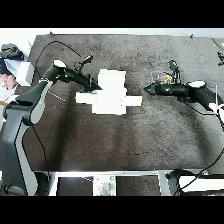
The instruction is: Fold the box and place the chain.
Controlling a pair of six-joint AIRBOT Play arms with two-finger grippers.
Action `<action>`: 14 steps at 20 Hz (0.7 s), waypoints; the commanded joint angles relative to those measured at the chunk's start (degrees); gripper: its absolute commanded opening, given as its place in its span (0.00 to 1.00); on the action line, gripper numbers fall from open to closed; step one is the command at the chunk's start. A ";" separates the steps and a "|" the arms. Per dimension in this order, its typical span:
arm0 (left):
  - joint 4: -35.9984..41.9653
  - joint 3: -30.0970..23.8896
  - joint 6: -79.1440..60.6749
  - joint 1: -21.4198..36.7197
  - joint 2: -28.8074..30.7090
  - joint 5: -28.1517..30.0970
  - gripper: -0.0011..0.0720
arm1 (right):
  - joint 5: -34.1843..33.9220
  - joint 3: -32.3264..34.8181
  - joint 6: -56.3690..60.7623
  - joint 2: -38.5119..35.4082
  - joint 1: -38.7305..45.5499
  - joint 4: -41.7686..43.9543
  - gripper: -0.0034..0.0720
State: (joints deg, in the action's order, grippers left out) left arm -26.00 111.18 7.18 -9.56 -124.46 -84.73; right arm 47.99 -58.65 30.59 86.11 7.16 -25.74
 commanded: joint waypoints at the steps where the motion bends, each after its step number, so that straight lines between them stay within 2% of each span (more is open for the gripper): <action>1: 1.90 -3.82 -11.63 0.02 3.17 2.51 0.02 | 0.22 -0.02 0.70 -0.24 0.39 -1.07 0.46; 5: 11.50 -12.39 -25.77 0.02 4.22 9.44 0.02 | 0.26 -0.02 0.68 -0.24 0.39 -1.07 0.46; 8: 11.43 -15.80 -30.67 0.02 4.22 13.68 0.02 | 0.09 -0.02 0.63 -0.24 0.39 -1.07 0.46; 14: 6.03 -16.37 -32.79 -0.28 3.34 13.88 0.03 | -0.87 -0.02 0.20 -0.24 -0.20 -1.07 0.46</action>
